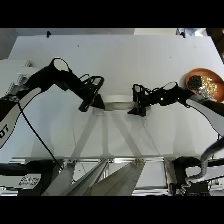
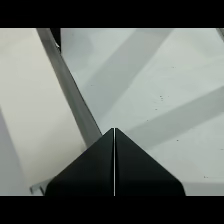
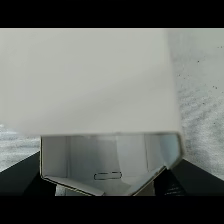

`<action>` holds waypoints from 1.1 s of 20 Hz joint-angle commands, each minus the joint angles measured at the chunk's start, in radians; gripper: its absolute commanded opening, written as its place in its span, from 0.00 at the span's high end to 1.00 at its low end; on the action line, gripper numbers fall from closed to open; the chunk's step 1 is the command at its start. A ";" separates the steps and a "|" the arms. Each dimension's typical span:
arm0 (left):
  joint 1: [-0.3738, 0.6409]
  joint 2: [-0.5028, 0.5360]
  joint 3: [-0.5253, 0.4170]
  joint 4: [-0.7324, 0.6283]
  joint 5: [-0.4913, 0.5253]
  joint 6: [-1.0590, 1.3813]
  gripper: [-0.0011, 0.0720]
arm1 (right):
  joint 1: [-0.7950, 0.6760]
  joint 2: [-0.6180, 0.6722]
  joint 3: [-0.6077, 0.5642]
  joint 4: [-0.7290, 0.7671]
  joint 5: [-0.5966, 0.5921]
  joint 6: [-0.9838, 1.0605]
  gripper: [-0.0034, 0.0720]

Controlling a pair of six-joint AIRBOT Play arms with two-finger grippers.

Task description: Fold the box and place the chain.

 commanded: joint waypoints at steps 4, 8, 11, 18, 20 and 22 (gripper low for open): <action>-0.018 0.001 0.000 -0.045 0.310 -0.021 0.98 | 0.000 0.000 0.001 0.000 0.000 0.000 0.26; -0.008 -0.001 0.000 -0.045 0.497 -0.132 0.97 | 0.000 0.000 0.001 0.000 0.000 0.000 0.26; -0.008 -0.020 0.000 -0.041 0.531 -0.167 0.97 | 0.000 0.000 0.001 0.000 0.000 0.000 0.26; -0.009 -0.122 0.000 -0.041 0.509 -0.207 0.97 | 0.000 0.000 0.001 0.000 0.000 0.000 0.26; -0.009 -0.116 0.000 -0.042 0.500 -0.207 0.97 | 0.000 0.000 0.001 0.000 0.000 0.000 0.26; -0.007 -0.097 0.000 -0.041 0.482 -0.207 0.97 | 0.000 0.000 0.001 0.000 0.000 0.000 0.26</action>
